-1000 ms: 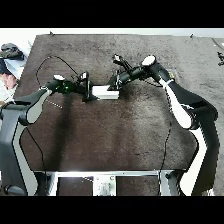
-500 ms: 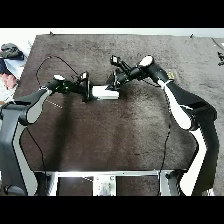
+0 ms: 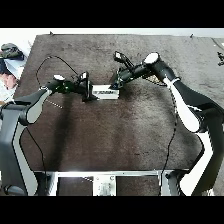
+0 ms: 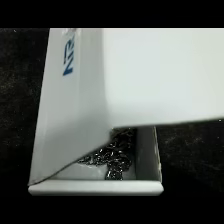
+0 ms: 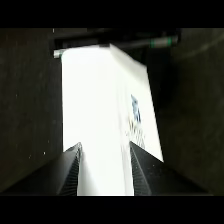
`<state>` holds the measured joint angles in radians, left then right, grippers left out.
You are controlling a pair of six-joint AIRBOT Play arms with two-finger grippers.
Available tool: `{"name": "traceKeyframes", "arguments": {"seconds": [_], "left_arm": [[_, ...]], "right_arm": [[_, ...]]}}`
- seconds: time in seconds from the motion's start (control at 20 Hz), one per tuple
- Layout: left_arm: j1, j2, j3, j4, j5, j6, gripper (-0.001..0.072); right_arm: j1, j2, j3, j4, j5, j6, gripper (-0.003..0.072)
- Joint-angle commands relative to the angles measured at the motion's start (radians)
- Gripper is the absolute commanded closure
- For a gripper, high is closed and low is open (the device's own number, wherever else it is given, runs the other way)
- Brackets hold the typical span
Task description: Fold the box and place the chain.
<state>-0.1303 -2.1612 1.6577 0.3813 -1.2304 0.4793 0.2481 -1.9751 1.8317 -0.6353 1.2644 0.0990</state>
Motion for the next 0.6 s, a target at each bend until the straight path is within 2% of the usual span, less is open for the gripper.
{"name": "traceKeyframes", "arguments": {"seconds": [0.0, 0.1, 0.25, 0.55], "left_arm": [[0.000, -0.001, 0.000, 0.000, 0.000, 0.000, 0.0291], [0.000, -0.001, 0.000, 0.000, 0.000, 0.000, 0.0292], [0.000, -0.001, 0.000, 0.000, 0.000, 0.000, 0.0291], [0.000, -0.001, 0.000, 0.000, 0.000, 0.000, 0.0291]], "right_arm": [[-0.009, 0.016, -0.071, 0.003, -0.087, -0.040, 0.0341], [0.003, 0.016, -0.097, 0.044, -0.128, -0.103, 0.0341], [0.022, 0.014, -0.100, 0.090, -0.048, -0.246, 0.0340], [0.023, -0.026, -0.100, 0.123, -0.050, -0.253, 0.0341]]}}
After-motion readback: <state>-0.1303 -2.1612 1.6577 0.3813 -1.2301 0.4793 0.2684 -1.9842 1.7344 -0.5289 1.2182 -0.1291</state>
